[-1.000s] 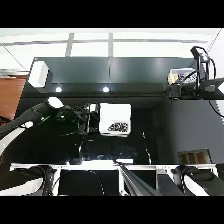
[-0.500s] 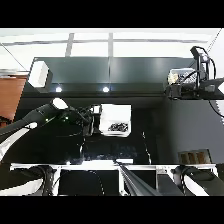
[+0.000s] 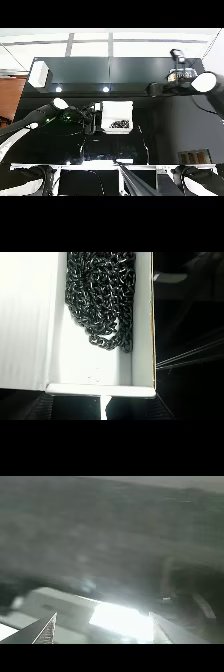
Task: Fold the box and place the chain.
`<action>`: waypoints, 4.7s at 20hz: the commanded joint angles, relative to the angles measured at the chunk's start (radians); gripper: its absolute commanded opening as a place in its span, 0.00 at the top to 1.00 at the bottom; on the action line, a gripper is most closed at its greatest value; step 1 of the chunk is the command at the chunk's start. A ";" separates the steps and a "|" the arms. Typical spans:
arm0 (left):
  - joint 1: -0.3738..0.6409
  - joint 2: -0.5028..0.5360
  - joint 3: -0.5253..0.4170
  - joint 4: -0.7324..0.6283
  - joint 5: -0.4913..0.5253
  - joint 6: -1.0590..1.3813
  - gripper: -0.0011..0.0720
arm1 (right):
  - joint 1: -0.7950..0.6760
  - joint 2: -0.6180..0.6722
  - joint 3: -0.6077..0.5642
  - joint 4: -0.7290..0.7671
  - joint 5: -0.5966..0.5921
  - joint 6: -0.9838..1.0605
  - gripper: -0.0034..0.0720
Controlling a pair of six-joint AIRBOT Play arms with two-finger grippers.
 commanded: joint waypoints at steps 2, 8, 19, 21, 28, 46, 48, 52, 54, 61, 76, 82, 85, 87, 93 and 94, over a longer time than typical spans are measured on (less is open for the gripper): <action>-0.001 0.000 0.001 -0.007 0.006 0.000 0.37 | 0.064 -0.227 0.000 0.318 -0.076 -0.318 0.10; -0.001 0.000 0.001 -0.007 0.005 0.000 0.37 | 0.101 -0.180 0.031 0.310 0.199 -0.943 0.10; -0.001 0.000 0.001 -0.007 0.005 0.000 0.37 | 0.162 -0.117 -0.066 0.293 0.270 -1.093 0.02; -0.001 0.000 0.001 -0.007 0.005 0.000 0.37 | 0.181 -0.117 -0.066 0.293 0.246 -1.126 0.02; -0.001 0.000 0.001 -0.007 0.005 0.000 0.37 | 0.196 -0.117 -0.066 0.292 0.226 -1.138 0.02; -0.001 0.000 0.001 -0.007 -0.003 0.000 0.37 | 0.258 -0.138 -0.067 0.232 0.132 -1.109 0.03; -0.001 0.000 0.001 -0.008 -0.003 0.000 0.37 | 0.258 -0.135 -0.064 0.235 0.117 -1.083 0.03; -0.001 0.000 0.001 -0.008 -0.008 0.000 0.37 | 0.258 -0.123 -0.064 0.245 0.119 -1.081 0.03; -0.001 0.000 0.001 -0.008 -0.008 0.000 0.37 | 0.258 -0.117 -0.064 0.253 0.120 -1.081 0.03; -0.002 0.000 0.001 -0.008 -0.007 -0.001 0.37 | 0.258 -0.114 -0.064 0.277 0.132 -1.053 0.43; -0.002 0.000 0.001 -0.007 -0.007 0.000 0.37 | 0.259 -0.117 -0.085 0.274 0.142 -1.046 0.58; -0.002 0.000 0.001 -0.008 -0.007 -0.001 0.37 | 0.259 -0.117 -0.088 0.274 0.148 -1.046 0.46; -0.002 0.000 0.001 -0.008 -0.007 -0.001 0.37 | 0.259 -0.117 -0.088 0.276 0.148 -1.046 0.46; -0.002 0.000 0.001 -0.008 -0.007 -0.001 0.37 | 0.259 -0.117 -0.088 0.278 0.150 -1.041 0.46; -0.002 0.000 0.001 -0.008 -0.007 -0.001 0.37 | 0.279 -0.145 -0.108 0.275 0.145 -1.028 0.46; -0.002 0.000 0.001 -0.008 -0.007 0.000 0.37 | 0.284 -0.146 -0.108 0.276 0.126 -1.028 0.46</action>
